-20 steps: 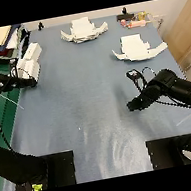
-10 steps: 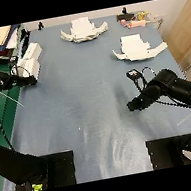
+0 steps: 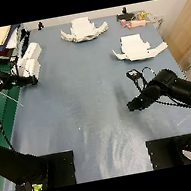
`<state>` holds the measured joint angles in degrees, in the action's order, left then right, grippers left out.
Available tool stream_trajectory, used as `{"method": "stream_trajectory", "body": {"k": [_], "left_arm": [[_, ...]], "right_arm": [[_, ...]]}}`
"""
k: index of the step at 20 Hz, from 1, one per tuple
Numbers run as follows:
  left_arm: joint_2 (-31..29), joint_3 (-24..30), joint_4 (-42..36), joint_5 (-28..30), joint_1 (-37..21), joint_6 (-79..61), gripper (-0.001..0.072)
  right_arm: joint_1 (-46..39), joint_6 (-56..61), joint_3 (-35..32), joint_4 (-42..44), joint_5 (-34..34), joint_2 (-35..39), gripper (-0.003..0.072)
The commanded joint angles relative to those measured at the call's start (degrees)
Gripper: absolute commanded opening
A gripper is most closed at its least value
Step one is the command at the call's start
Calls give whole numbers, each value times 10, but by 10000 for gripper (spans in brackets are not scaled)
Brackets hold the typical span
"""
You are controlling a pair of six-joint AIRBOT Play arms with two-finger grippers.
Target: Fold the box.
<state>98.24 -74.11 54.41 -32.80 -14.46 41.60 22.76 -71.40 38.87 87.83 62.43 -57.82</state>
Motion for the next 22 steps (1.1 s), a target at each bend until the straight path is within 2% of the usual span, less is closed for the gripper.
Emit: {"method": "stream_trajectory", "body": {"k": [1,7,10,11,12,13,18,20,22], "left_arm": [[-36,-1,24,-28,-6,5,700],[-137,-1,122,-161,-17,61,700],[-191,-1,130,-225,-16,94,697],[-208,-1,124,-243,-14,109,612],[-226,-1,118,-270,-12,127,281],[-242,-1,110,-296,-9,133,16],[-315,0,97,-372,36,138,10],[-355,21,97,-371,68,155,9],[-409,73,97,-343,104,171,9]], "right_arm": [[0,0,0,0,0,0,5],[0,0,0,0,0,0,5],[0,0,0,0,0,0,5],[0,0,0,0,0,0,5],[0,0,0,0,0,0,5],[0,0,0,0,0,0,5],[0,0,0,0,0,0,5],[0,0,0,0,0,0,5],[0,0,0,0,0,0,5]]}}
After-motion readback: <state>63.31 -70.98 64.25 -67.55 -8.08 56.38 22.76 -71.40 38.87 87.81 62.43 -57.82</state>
